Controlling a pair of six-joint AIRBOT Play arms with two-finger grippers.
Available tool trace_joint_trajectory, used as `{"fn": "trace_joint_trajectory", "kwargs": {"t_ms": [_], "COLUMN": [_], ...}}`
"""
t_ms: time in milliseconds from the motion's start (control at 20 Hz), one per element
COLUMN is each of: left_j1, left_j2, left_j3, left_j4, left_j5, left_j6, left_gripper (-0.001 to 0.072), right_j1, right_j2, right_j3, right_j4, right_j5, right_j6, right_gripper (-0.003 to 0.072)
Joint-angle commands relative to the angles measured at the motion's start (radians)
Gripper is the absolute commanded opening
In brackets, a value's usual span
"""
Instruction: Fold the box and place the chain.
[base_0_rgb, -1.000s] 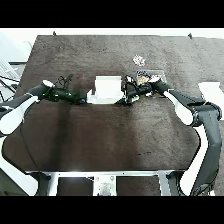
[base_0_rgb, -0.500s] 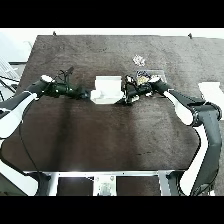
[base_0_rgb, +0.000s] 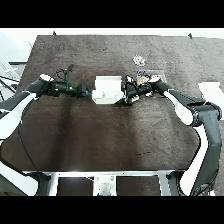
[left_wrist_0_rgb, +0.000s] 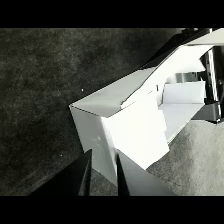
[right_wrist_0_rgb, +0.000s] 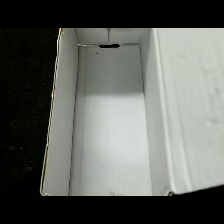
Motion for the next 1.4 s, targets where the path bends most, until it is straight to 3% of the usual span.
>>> {"fn": "trace_joint_trajectory", "kwargs": {"t_ms": [0, 200, 250, 300, 700, 1000, 1350], "left_j1": [-0.001, -0.021, -0.026, -0.027, -0.041, -0.093, -0.170], "left_j2": [0.000, -0.002, -0.002, -0.002, 0.002, 0.002, 0.002], "left_j3": [0.001, 0.000, 0.000, 0.001, 0.001, 0.095, 0.173], "left_j4": [-0.029, -0.034, -0.037, -0.042, -0.053, 0.210, 0.379], "left_j5": [-0.010, -0.001, 0.004, 0.003, -0.003, -0.010, 0.011], "left_j6": [0.014, 0.014, 0.014, 0.014, -0.035, -0.288, -0.480], "left_gripper": [0.0199, 0.0201, 0.0323, 0.0367, 0.0366, 0.0365, 0.0365], "right_j1": [0.000, 0.000, 0.000, 0.000, 0.000, 0.000, 0.000], "right_j2": [0.000, 0.000, 0.000, 0.000, 0.000, 0.000, 0.000], "right_j3": [0.000, 0.000, 0.000, 0.000, 0.000, 0.000, 0.000], "right_j4": [0.000, 0.000, 0.000, 0.000, 0.000, 0.000, 0.000], "right_j5": [0.000, 0.000, 0.000, 0.000, 0.000, 0.000, 0.000], "right_j6": [0.000, 0.000, 0.000, 0.000, 0.000, 0.000, 0.000], "right_gripper": [0.0588, 0.0588, 0.0589, 0.0588, 0.0588, 0.0588, 0.0589]}}
